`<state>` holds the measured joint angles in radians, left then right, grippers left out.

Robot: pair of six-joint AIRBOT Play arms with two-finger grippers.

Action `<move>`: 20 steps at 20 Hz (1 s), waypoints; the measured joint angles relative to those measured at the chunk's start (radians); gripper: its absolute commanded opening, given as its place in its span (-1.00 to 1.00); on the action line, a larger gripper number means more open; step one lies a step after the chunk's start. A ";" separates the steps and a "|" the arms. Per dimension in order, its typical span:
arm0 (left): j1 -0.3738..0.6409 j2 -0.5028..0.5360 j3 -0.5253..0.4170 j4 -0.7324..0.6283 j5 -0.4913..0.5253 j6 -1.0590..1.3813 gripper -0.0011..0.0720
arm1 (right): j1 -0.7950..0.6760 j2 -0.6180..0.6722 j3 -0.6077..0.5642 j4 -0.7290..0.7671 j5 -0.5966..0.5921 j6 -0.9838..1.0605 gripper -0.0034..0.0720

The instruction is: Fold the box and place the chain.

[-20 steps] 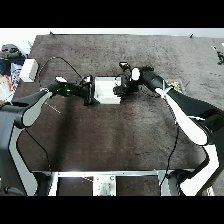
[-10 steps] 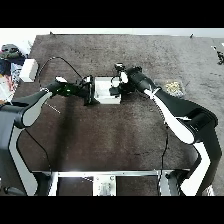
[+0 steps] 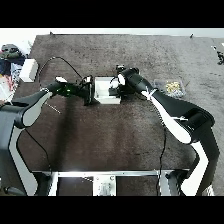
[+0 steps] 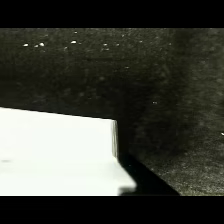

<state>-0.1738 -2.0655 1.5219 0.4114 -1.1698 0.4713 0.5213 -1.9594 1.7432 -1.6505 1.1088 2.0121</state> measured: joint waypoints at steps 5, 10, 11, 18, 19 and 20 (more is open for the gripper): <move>0.000 0.000 0.000 -0.002 0.001 -0.003 0.13 | -0.001 -0.003 0.000 0.000 -0.012 0.021 -0.88; 0.000 0.000 0.000 0.000 0.000 0.001 0.13 | 0.000 -0.003 0.000 -0.004 -0.013 0.018 -0.34; 0.000 0.000 0.000 0.002 -0.003 0.003 0.13 | 0.001 -0.003 0.000 -0.005 -0.012 0.018 -0.34; 0.000 0.000 0.000 0.001 -0.002 0.002 0.13 | 0.000 0.040 0.000 0.004 -0.013 0.022 -0.25; 0.000 0.000 0.000 0.001 -0.002 0.002 0.13 | 0.000 0.048 0.000 0.005 -0.011 0.012 -0.25; 0.000 0.000 0.000 0.001 -0.001 0.002 0.13 | 0.000 0.058 0.000 0.011 -0.010 -0.004 -0.25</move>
<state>-0.1738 -2.0655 1.5219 0.4122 -1.1709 0.4732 0.5213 -1.9015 1.7432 -1.6398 1.0988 2.0079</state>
